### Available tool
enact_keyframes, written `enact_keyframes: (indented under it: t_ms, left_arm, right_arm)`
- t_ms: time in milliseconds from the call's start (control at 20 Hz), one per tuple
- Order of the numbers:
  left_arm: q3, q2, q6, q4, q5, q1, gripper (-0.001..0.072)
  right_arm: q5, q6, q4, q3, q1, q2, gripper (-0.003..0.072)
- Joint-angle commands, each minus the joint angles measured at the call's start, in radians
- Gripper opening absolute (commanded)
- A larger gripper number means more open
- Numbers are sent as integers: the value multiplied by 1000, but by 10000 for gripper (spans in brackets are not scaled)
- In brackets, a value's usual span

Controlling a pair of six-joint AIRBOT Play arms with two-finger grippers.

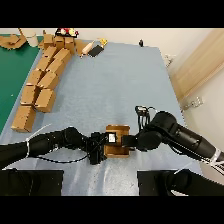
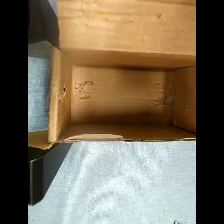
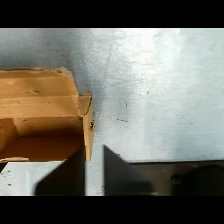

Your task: Fold the box.

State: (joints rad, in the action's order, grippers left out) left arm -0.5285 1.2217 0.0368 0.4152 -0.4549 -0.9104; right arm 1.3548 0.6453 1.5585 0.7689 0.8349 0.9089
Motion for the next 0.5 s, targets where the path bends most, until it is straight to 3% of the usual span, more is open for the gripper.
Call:
enact_keyframes:
  t_ms: [0,150,300,450]
  left_arm:
    - [0,0,0,0,0,0,384]
    - [0,0,0,0,0,1,384]
    - [0,0,0,0,0,0,384]
    - [0,0,0,0,0,0,384]
  right_arm:
    - [34,-5,-10,-4,-61,-37,5]
    - [-7,187,62,-21,-235,-1,4]
    - [-138,369,196,-22,-410,51,5]
    - [-245,700,455,-21,-570,154,4]
